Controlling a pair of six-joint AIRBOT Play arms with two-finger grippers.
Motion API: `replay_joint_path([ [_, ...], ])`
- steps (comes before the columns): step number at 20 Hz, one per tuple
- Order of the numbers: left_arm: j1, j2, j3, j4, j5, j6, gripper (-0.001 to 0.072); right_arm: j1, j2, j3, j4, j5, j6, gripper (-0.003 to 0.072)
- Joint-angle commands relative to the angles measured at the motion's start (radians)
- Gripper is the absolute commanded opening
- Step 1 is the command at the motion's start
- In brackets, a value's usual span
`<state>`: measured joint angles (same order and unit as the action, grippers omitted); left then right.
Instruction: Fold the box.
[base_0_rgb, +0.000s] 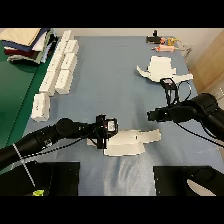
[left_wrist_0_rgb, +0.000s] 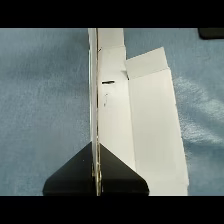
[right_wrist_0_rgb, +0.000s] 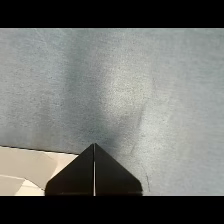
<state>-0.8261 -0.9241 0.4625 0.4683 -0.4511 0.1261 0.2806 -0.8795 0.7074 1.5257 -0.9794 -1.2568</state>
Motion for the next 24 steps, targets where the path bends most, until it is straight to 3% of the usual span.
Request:
replay_joint_path([
  [1, 0.056, 0.001, 0.023, -0.001, -0.080, -0.015, 0.0011, 0.001, 0.001, 0.001, 0.005, -0.002, 0.000, 0.0001],
  [6, 0.137, -0.056, 0.074, 0.000, -0.233, -0.014, 0.0011, 0.001, 0.001, 0.001, 0.008, -0.002, 0.001, 0.0001],
  [10, 0.135, -0.098, 0.097, 0.000, -0.230, -0.011, 0.0011, 0.001, 0.001, 0.001, 0.013, -0.002, 0.000, 0.0001],
  [18, 0.134, -0.098, 0.096, 0.003, -0.317, -0.050, 0.0012, 0.001, 0.001, 0.001, 0.015, -0.002, 0.000, 0.0001],
  [24, 0.134, -0.098, 0.095, 0.003, -0.319, -0.101, 0.0013, 0.001, 0.001, 0.001, 0.019, -0.022, 0.000, 0.0001],
])
